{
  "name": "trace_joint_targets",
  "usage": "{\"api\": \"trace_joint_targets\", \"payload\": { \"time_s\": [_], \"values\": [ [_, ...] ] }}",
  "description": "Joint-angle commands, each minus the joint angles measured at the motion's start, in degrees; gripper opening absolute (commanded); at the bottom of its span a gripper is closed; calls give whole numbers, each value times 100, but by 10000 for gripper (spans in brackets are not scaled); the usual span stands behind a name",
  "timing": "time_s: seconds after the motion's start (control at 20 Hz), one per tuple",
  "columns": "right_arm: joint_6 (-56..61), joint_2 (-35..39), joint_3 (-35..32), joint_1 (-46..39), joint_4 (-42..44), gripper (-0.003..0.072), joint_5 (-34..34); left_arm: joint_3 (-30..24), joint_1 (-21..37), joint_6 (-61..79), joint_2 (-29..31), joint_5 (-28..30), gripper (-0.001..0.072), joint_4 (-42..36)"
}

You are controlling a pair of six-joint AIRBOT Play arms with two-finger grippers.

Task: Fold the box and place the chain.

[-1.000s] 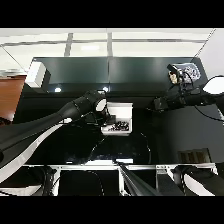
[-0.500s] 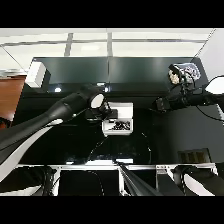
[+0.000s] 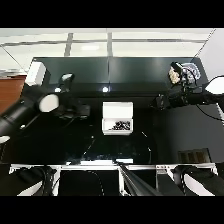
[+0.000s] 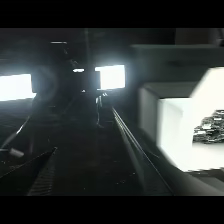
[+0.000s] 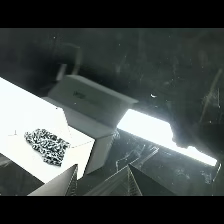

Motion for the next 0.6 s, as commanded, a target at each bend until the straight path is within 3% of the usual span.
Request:
{"api": "trace_joint_targets", "payload": {
  "time_s": [0.0, 0.05, 0.1, 0.15, 0.2, 0.25, 0.4, 0.55],
  "values": [
    [55, 7, 2, -2, -2, 375, -2, -1316, 1261, 3171, 542, 1058, 579, -2597],
    [96, 7, 2, -2, -2, 375, -15, -1569, 1499, 5224, 498, 909, 579, -3764],
    [133, 7, 2, -2, 0, 375, -15, -1729, 1552, 7283, 466, 584, 579, -4360],
    [181, 7, 2, -2, -2, 375, -15, -1812, 1513, 8734, 452, 378, 580, -4518],
    [179, 7, 2, -2, -2, 375, -15, -1853, 1440, 9847, 442, 378, 633, -4562],
    [179, 7, 2, -2, -4, 375, -15, -1856, 1349, 10716, 426, 450, 712, -4562],
    [181, 7, 0, -2, -2, 375, -22, -1845, 1082, 11978, 273, 1047, 713, -4634],
    [188, 7, 0, -2, 0, 375, -61, -1714, 1099, 13035, -525, 704, 714, -4839]
  ]
}}
